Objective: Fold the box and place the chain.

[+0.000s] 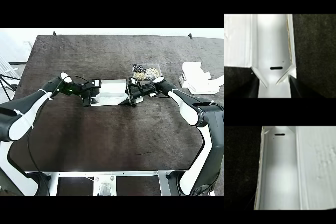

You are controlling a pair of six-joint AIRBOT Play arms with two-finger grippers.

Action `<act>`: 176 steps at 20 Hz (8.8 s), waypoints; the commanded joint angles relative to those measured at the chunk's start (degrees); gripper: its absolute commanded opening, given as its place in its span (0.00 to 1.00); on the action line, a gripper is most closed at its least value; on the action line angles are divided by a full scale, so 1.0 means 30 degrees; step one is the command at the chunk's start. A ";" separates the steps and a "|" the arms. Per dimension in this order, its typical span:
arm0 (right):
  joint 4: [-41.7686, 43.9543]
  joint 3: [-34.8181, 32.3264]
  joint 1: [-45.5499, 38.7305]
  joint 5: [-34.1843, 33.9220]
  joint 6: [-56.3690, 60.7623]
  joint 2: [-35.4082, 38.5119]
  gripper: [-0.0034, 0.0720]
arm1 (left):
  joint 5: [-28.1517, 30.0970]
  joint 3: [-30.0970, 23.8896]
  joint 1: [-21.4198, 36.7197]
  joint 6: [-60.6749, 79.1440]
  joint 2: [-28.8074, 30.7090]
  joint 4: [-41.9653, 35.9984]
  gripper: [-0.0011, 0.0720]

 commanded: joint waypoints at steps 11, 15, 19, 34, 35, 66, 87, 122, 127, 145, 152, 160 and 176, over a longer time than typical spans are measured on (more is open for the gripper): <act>0.0000 -0.0007 0.0000 0.0000 -0.0007 -0.0015 0.68 | -0.0044 0.0000 -0.0503 0.0350 -0.0007 -0.0940 0.40; 0.0000 -0.0007 0.0000 0.0000 0.0000 -0.0015 0.68 | 0.0444 0.0000 -0.1100 0.0474 -0.0007 -0.0947 0.40; 0.0000 -0.0007 0.0000 0.0000 0.0000 -0.0015 0.68 | 0.0721 0.0000 -0.1100 0.0474 -0.0007 -0.1661 0.58; 0.0000 -0.0007 0.0000 0.0000 0.0000 -0.0015 0.68 | 0.1596 0.0000 -0.1100 0.0335 -0.0007 -0.2004 0.99; 0.0000 -0.0007 0.0000 0.0000 0.0000 -0.0015 0.68 | 0.1559 0.0000 -0.1078 0.0335 -0.0007 -0.1996 0.99; 0.0000 -0.0007 0.0000 0.0000 0.0000 -0.0015 0.68 | -0.2980 -0.3177 0.6011 -2.0108 0.3541 -0.0852 0.04; 0.0000 -0.0015 0.0000 0.0000 0.0000 -0.0015 0.68 | 0.1268 -0.4248 0.2761 -2.2017 0.1166 -0.5107 0.04; -0.0007 -0.0015 0.0007 0.0000 0.0000 -0.0015 0.68 | 0.0124 -0.0262 -0.0772 -2.9645 0.1741 0.0000 0.40; 0.0000 -0.0015 0.0007 0.0000 0.0000 -0.0015 0.68 | 0.0248 0.0612 -0.1486 -3.1787 0.1741 0.2455 0.40; 0.0000 -0.0015 0.0007 0.0000 -0.0007 -0.0015 0.68 | -0.1719 0.4269 -0.3279 -3.7638 -0.0393 0.7839 0.77; 0.0000 -0.0015 0.0007 0.0000 0.0000 -0.0015 0.68 | -0.3643 0.5931 -0.3759 -3.9284 -0.1231 1.0593 0.77; 0.0000 -0.0015 0.0007 0.0000 0.0000 -0.0015 0.68 | -0.4889 0.7380 -0.4044 -3.9809 -0.1770 1.1395 0.57; 0.0000 -0.0015 0.0007 0.0000 0.0000 -0.0015 0.68 | -1.0586 1.2233 -0.4714 -4.2184 -0.5501 1.3668 0.57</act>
